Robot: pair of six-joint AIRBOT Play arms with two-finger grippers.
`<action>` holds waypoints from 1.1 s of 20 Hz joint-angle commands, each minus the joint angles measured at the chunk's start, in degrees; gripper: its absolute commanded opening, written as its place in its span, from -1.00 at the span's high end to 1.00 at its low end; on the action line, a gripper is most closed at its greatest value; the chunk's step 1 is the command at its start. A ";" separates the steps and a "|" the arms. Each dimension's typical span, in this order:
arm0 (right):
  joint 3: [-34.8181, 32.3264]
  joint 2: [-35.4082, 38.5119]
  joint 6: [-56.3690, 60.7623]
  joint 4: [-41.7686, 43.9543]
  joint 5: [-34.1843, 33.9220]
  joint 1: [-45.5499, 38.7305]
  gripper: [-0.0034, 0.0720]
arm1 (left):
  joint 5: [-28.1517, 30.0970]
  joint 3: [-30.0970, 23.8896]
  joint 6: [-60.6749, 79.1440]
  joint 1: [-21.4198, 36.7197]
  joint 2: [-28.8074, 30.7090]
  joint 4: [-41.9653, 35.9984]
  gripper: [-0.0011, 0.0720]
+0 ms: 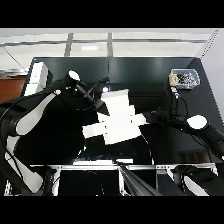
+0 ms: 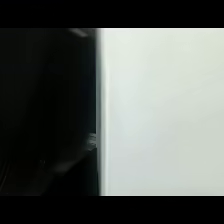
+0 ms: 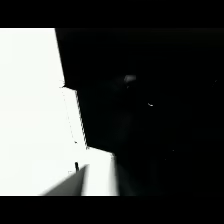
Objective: Fold the box and place the chain.
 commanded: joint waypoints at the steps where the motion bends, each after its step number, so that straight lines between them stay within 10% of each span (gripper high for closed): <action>1: 2.40 0.33 -0.07 -5.51 2.82 -1.79 -0.77 | 0.57 1.05 0.59 -0.04 1.53 0.90 0.91; 5: 11.39 2.89 -2.05 -18.53 13.20 -7.17 -0.76 | 4.83 -3.76 1.53 -0.90 12.63 5.97 0.91; 10: 13.42 3.28 -24.39 -18.03 15.37 -7.50 -0.76 | 34.73 -25.00 28.09 -4.79 30.36 5.38 0.90; 22: 10.27 2.89 -35.45 -17.57 28.28 -6.73 -0.76 | 38.14 -24.48 47.82 -9.57 21.81 5.84 0.89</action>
